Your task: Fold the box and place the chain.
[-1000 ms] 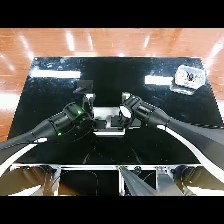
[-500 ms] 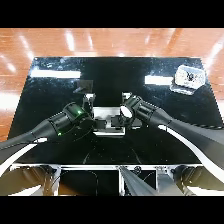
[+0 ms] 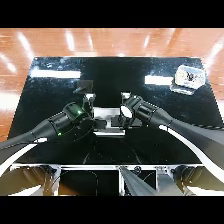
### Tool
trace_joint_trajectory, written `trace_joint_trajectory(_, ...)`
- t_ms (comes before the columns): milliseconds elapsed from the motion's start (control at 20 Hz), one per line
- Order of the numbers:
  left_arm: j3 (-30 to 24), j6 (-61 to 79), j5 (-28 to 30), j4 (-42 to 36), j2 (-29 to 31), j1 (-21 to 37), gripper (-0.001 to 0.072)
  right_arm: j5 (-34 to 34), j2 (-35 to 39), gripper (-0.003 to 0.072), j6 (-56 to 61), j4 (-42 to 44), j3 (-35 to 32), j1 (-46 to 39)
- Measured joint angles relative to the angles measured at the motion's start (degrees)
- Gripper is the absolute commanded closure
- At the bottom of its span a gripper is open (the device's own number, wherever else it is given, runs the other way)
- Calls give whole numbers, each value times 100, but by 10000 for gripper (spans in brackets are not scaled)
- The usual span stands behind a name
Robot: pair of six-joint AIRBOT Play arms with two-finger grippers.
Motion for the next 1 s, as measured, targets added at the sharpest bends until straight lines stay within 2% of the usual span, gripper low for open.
trace_joint_trajectory(50, 2, -2, -2, 0, 0, 0, 688, -2, 0, 662, -15, -2, 0, 0)
trace_joint_trajectory(100, 0, -2, 0, 0, 2, 0, 689, -4, 0, 558, -28, -2, 0, 0)
trace_joint_trajectory(150, 0, -2, 0, 2, 2, 0, 689, -2, 9, 322, -37, -2, 0, 0)
trace_joint_trajectory(200, 0, 0, 0, 2, 2, 0, 689, -9, 20, 203, -42, -2, 2, 0)
trace_joint_trajectory(500, 0, 0, 9, 2, 0, 0, 688, 44, 466, 189, -17, -151, 0, 22)
trace_joint_trajectory(650, 0, 0, 20, 2, 0, 0, 689, 442, 1043, 189, -210, -592, 0, 214)
trace_joint_trajectory(850, 2, 0, 33, 2, -2, 0, 689, 1429, 2096, 189, -385, -1803, 2, 457)
trace_joint_trajectory(1000, 2, 0, 35, 0, -2, 0, 689, 1864, 2767, 187, -433, -3213, 0, 105)
